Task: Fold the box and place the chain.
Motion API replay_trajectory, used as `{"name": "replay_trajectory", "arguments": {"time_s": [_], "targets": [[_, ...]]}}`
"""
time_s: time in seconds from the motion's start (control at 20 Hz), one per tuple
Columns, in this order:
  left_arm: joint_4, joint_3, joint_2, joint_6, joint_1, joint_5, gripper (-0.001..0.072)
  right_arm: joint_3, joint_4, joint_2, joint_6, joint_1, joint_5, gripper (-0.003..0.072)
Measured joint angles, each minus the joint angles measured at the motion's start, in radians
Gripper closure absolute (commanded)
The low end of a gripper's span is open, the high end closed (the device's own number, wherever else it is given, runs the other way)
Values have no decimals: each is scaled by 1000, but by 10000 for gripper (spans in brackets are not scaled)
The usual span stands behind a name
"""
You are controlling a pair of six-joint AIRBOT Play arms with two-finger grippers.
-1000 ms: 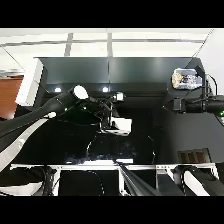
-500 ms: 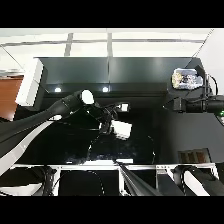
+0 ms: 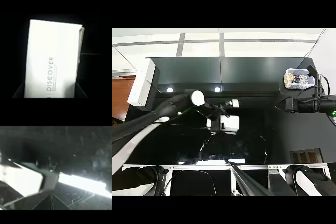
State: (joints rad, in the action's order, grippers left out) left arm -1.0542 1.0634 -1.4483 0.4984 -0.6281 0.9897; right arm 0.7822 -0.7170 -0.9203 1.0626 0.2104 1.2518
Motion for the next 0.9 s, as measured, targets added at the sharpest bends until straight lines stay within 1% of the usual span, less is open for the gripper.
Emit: {"name": "replay_trajectory", "arguments": {"time_s": [0.1,0.15,0.25,0.3,0.5,0.6,0.7,0.75,0.8,0.9], "targets": [[-127,-6,72,192,78,49,350,0,0,0,0,0,0,670],[-185,-12,112,295,136,73,350,0,0,0,0,0,-1,670],[-286,-37,185,460,279,135,350,0,-1,0,-1,0,-4,670],[-323,-56,222,519,368,166,350,0,-1,0,-3,0,-4,670],[-363,-154,328,639,736,237,350,0,-3,0,-6,0,-5,670],[-374,-199,359,660,938,257,349,0,-3,0,-7,0,-5,670],[-377,-223,375,673,1110,276,350,0,-3,0,-8,0,-8,670],[-377,-231,380,673,1189,279,346,0,-3,0,-8,0,-11,670],[-373,-236,383,671,1252,270,306,0,-3,0,-8,0,-14,670],[-371,-243,387,656,1351,221,301,0,-3,0,-8,0,-19,670]]}}
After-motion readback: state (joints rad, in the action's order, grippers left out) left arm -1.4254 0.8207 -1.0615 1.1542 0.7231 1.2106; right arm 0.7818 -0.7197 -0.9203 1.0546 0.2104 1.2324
